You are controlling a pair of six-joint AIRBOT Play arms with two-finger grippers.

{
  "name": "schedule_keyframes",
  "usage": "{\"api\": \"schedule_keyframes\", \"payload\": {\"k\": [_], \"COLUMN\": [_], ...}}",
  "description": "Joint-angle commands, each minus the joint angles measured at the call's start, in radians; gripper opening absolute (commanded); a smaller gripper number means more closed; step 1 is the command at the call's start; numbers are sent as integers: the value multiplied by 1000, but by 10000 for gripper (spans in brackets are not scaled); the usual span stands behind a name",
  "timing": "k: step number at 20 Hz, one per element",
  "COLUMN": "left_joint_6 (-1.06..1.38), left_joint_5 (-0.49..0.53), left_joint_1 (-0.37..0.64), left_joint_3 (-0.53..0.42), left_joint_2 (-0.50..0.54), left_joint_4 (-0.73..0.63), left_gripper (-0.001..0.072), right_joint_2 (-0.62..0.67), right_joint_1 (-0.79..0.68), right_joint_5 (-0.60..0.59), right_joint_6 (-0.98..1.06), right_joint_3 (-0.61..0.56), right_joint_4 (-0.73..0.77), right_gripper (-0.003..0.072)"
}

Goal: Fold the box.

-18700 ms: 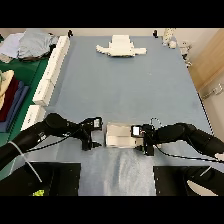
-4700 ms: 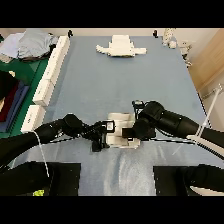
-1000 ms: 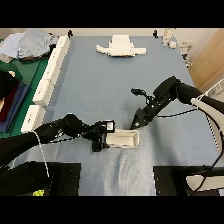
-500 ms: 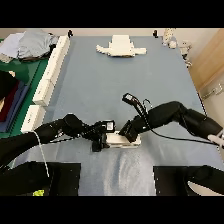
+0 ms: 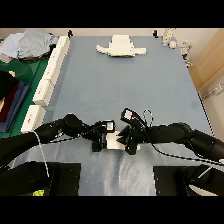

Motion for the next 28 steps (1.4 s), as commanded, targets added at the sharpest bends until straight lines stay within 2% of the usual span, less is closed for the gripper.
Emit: {"api": "schedule_keyframes", "payload": {"k": [1, 6, 8, 14, 28], "left_joint_6": [0, 0, 0, 0, 0], "left_joint_5": [0, 0, 0, 0, 0], "left_joint_1": [0, 0, 0, 0, 0], "left_joint_3": [0, 0, 0, 0, 0], "left_joint_2": [1, 1, 1, 1, 1], "left_joint_4": [0, 0, 0, 0, 0], "left_gripper": [549, 549, 549, 549, 549], "right_joint_2": [43, 21, 1, -57, -8], "right_joint_1": [16, 16, 16, 16, 16], "right_joint_5": [34, -11, -10, 21, 51], "right_joint_6": [-120, -254, -301, -395, -406], "right_joint_3": [-9, -9, -9, -7, 22], "right_joint_4": [-37, -52, -51, -52, -122], "right_gripper": [460, 473, 598, 593, 590]}}
